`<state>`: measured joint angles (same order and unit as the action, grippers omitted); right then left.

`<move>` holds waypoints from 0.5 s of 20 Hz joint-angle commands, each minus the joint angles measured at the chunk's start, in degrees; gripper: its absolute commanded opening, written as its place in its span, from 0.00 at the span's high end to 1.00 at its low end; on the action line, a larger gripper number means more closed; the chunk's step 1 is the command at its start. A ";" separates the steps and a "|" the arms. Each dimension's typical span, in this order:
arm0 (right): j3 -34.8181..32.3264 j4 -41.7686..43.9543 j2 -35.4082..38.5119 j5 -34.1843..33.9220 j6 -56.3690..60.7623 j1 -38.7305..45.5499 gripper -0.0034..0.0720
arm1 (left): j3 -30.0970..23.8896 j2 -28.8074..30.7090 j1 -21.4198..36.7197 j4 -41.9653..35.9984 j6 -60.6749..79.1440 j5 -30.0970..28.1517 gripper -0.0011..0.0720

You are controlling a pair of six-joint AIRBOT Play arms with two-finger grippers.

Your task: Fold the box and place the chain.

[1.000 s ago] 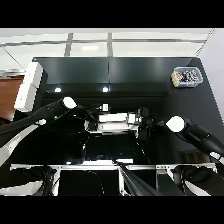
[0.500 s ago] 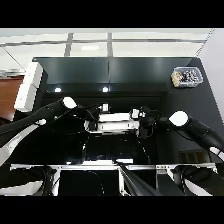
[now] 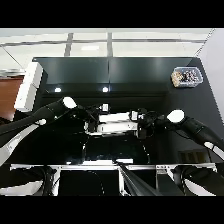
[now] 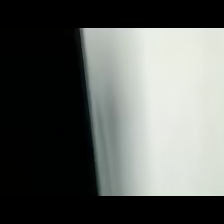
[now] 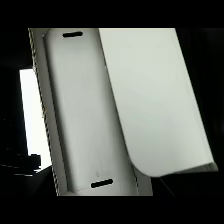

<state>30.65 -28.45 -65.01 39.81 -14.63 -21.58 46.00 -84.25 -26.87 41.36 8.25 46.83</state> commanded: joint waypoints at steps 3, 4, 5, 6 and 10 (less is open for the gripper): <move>0.07 0.37 1.40 2.21 -1.11 3.69 0.03 | 0.07 0.04 0.04 -0.02 0.09 0.07 0.94; 0.07 0.35 2.03 2.19 -1.44 3.72 0.03 | 0.07 0.04 0.04 -0.02 0.09 -0.04 0.94; 0.07 0.44 2.25 2.21 -2.14 3.72 0.03 | 0.07 0.04 0.04 -0.02 0.09 -0.11 0.94; 0.04 1.64 2.25 2.43 -2.47 3.58 0.03 | 0.07 0.04 0.04 -0.02 0.09 -0.07 0.94; 0.04 4.42 2.25 1.49 -5.60 2.19 0.03 | 0.07 0.04 -0.09 -0.02 0.09 0.00 0.94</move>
<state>30.68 -25.74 -62.98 41.91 -18.09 -18.83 46.00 -84.25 -26.89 41.36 8.43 46.92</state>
